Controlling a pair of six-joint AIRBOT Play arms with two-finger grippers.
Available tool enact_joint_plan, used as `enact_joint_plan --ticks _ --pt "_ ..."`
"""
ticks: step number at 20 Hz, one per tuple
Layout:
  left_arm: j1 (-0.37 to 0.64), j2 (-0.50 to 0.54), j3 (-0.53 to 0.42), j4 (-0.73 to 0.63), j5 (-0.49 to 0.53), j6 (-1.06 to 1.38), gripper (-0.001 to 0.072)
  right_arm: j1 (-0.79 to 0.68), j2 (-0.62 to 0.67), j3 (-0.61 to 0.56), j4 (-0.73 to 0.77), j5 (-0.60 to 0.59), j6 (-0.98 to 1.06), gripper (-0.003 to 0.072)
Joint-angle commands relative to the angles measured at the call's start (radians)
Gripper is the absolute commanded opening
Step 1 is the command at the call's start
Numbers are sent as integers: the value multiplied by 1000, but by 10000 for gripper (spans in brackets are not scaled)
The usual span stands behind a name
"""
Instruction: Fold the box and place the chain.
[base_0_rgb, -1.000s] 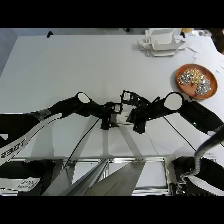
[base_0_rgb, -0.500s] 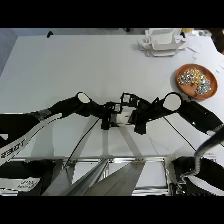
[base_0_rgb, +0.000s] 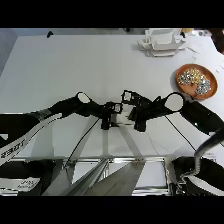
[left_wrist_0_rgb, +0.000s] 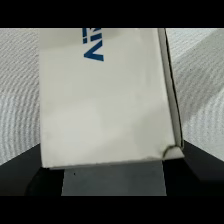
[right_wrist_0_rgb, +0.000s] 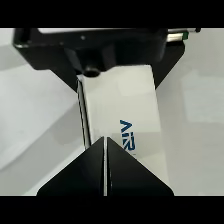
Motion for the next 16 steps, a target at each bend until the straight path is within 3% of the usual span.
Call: enact_joint_plan --ticks 1,16 --pt "1 0 0 0 0 0 44 1 -41 0 -10 27 3 13" --pt "1 0 0 0 0 0 44 1 -75 -41 -34 26 34 14"
